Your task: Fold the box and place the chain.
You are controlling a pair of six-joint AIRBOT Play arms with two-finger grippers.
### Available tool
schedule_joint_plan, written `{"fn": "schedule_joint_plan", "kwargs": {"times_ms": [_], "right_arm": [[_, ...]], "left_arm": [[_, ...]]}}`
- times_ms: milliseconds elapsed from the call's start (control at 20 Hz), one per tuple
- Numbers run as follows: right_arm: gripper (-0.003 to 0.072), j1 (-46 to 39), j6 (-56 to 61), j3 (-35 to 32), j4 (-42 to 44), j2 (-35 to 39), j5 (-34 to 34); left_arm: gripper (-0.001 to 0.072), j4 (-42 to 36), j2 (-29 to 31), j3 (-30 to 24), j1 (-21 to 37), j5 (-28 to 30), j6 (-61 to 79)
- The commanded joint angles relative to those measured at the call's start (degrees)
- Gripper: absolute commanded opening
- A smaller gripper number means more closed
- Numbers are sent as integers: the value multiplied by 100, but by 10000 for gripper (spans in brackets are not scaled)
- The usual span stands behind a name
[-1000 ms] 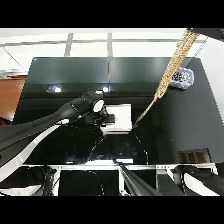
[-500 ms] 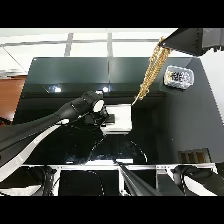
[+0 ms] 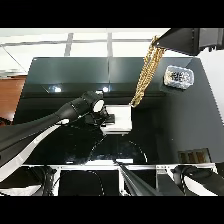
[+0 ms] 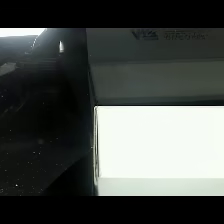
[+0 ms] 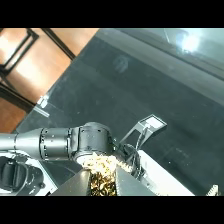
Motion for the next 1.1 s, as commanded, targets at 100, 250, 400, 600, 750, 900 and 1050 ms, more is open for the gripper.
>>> {"fn": "schedule_joint_plan", "kwargs": {"times_ms": [100,250,400,600,750,900,1050], "right_arm": [[10,2,-4,0,68,0,79],[9,2,-55,0,466,0,28],[10,4,-96,0,824,-2,-166],[9,4,-109,0,927,-15,-188],[9,22,-107,0,929,-70,-197],[9,232,-111,0,894,-157,-219],[10,496,-87,-22,374,-282,-46]], "left_arm": [[28,0,-2,2,-2,0,2],[27,0,-2,2,-2,0,2],[28,0,-2,2,-2,0,0],[28,0,-2,2,-2,0,0],[28,-2,-2,2,-2,-2,0],[27,0,-2,2,-2,-2,0],[27,0,-2,2,-2,-2,2]]}}
